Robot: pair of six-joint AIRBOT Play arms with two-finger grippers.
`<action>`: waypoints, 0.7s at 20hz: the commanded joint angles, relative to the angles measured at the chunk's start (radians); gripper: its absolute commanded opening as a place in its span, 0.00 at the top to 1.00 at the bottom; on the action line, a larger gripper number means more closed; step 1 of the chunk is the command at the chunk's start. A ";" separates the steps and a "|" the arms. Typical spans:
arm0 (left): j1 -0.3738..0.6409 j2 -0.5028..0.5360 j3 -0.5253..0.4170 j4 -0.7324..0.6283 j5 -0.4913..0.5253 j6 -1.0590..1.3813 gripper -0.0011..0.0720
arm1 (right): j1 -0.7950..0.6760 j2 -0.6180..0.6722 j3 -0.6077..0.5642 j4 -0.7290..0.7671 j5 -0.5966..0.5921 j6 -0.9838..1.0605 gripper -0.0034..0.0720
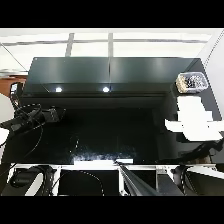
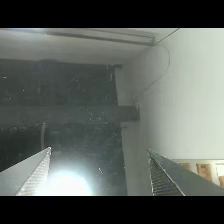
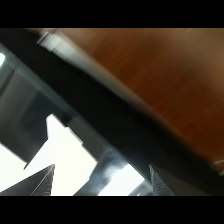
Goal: Fold the box and place the chain.
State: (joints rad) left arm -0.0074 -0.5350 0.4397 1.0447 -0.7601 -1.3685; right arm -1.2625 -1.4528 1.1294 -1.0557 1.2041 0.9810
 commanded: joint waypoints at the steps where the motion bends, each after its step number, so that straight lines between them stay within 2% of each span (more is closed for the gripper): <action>1: 0.000 -0.006 0.001 -0.014 0.063 0.004 0.02 | -0.028 -0.187 0.140 0.146 0.246 -0.141 0.02; 4: 0.000 -0.006 0.001 -0.018 0.094 0.004 0.02 | 0.003 -0.274 0.178 0.212 0.299 -0.149 0.02; 8: 0.000 -0.006 0.001 -0.017 0.098 0.004 0.02 | 0.049 -0.357 0.178 0.211 0.375 -0.148 0.02; 13: 0.000 -0.006 0.001 -0.034 0.100 0.004 0.02 | 0.079 -0.370 0.178 0.172 0.356 -0.148 0.02; 14: 0.000 -0.007 0.001 -0.034 0.103 0.004 0.02 | 0.082 -0.370 0.178 0.168 0.350 -0.156 0.20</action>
State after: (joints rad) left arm -0.0074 -0.5415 0.4404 1.0153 -0.6647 -1.3651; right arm -1.1942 -1.8111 1.3052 -0.8703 1.5532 0.8330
